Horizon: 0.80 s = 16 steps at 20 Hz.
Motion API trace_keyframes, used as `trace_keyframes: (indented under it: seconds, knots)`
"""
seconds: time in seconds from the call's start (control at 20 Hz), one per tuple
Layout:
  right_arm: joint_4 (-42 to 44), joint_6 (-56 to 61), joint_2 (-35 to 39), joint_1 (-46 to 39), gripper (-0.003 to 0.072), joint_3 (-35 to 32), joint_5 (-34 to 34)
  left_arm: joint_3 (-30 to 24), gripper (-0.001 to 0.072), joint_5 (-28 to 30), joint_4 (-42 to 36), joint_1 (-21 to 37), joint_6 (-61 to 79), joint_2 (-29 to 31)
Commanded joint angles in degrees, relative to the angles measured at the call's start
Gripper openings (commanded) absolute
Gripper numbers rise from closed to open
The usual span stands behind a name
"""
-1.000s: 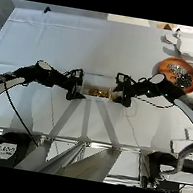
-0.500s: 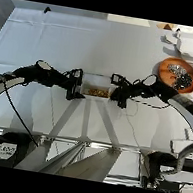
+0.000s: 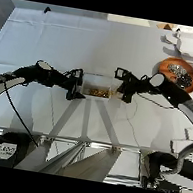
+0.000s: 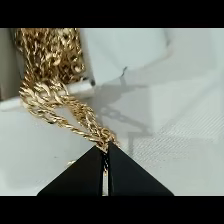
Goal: Fold the box and place the chain.
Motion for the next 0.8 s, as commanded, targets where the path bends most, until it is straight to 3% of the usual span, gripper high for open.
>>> trace_keyframes:
  seconds: [0.0, 0.15, 0.35, 0.75]
  knots:
    - [-0.24, 2.86, 4.59, 0.04, 0.0007, 0.04, 4.13, 0.02, 0.0275, -0.02, 0.04, 0.02, 0.04, -0.02]
    - [1.57, 6.78, 8.26, 0.04, 0.0007, 0.07, 6.45, 0.02, 0.0275, -0.02, 0.04, 0.02, 0.04, -0.02]
    - [10.95, 6.40, 10.49, 2.49, 0.0007, 0.37, 5.49, 0.02, 0.0275, -0.02, 0.04, 0.02, 0.04, -0.02]
    - [16.72, 6.27, 9.09, 15.61, 0.0009, 2.21, -9.01, 0.02, 0.0275, -0.02, 0.04, 0.02, 0.04, -0.02]
